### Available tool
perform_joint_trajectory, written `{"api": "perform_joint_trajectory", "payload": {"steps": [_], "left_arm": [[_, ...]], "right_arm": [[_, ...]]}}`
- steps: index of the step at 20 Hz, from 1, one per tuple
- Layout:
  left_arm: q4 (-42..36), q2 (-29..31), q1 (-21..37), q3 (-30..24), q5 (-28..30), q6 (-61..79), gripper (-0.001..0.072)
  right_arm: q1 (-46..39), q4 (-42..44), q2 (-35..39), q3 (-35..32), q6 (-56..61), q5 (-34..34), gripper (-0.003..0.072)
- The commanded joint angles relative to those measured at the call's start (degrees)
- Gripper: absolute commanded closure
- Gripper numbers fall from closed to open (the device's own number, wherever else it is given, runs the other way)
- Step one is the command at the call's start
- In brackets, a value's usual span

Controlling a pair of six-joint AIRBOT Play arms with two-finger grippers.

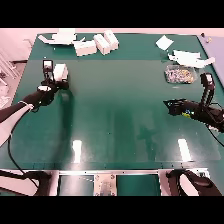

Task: Fold the box and place the chain.

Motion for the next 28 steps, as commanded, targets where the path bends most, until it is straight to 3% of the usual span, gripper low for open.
{"api": "perform_joint_trajectory", "payload": {"steps": [1, 7, 8, 9, 10, 11, 12, 13, 16, 18, 23, 28], "left_arm": [[-0.13, -0.02, 0.00, 0.11, 0.35, 0.26, 0.0030], [-0.09, 3.48, -0.02, 0.07, -1.33, 0.52, 0.0013], [-0.11, 5.57, -0.02, 0.04, -2.84, 1.60, 0.0014], [-0.11, 7.87, -0.02, 0.04, -4.68, 2.08, 0.0015], [-0.11, 10.49, -0.02, 0.04, -6.88, 2.86, 0.0057], [-0.11, 13.27, -0.02, 0.04, -9.66, 3.19, 0.0279], [0.07, 15.89, -0.02, 0.04, -12.24, 3.28, 0.0537], [0.22, 18.86, -0.02, -0.11, -14.71, 3.21, 0.0693], [0.31, 27.12, -0.07, -1.75, -17.84, 3.28, 0.0692], [2.01, 33.66, -0.07, -6.01, -17.77, 3.30, 0.0693], [3.28, 52.63, -0.07, -23.93, -20.94, 5.25, 0.0693], [3.26, 70.16, -0.07, -38.53, -22.71, 5.35, 0.0693]], "right_arm": [[0.00, 1.70, 0.04, 0.02, -0.02, 0.04, 0.0482], [0.00, 1.84, 0.24, 0.33, -0.02, 0.02, 0.0464], [0.00, 1.84, 0.85, 0.35, -0.04, -0.02, 0.0490], [0.00, 1.84, 1.62, 0.42, -0.04, -0.02, 0.0583], [0.00, 1.84, 2.71, 0.46, -0.04, -0.68, 0.0624], [0.00, 1.79, 4.20, 0.46, -0.02, -2.05, 0.0678], [-0.02, 1.79, 5.81, 0.46, -0.02, -3.69, 0.0678], [-0.02, 1.75, 7.54, 0.46, -0.02, -5.42, 0.0678], [-0.04, 1.64, 12.37, 0.46, -0.02, -9.60, 0.0679], [-0.04, 1.18, 14.27, 0.44, 0.02, -9.68, 0.0679], [-0.04, -3.17, 17.84, -0.92, 0.00, -9.88, 0.0680], [-0.02, -4.68, 26.29, -9.05, -0.26, -12.44, 0.0681]]}}
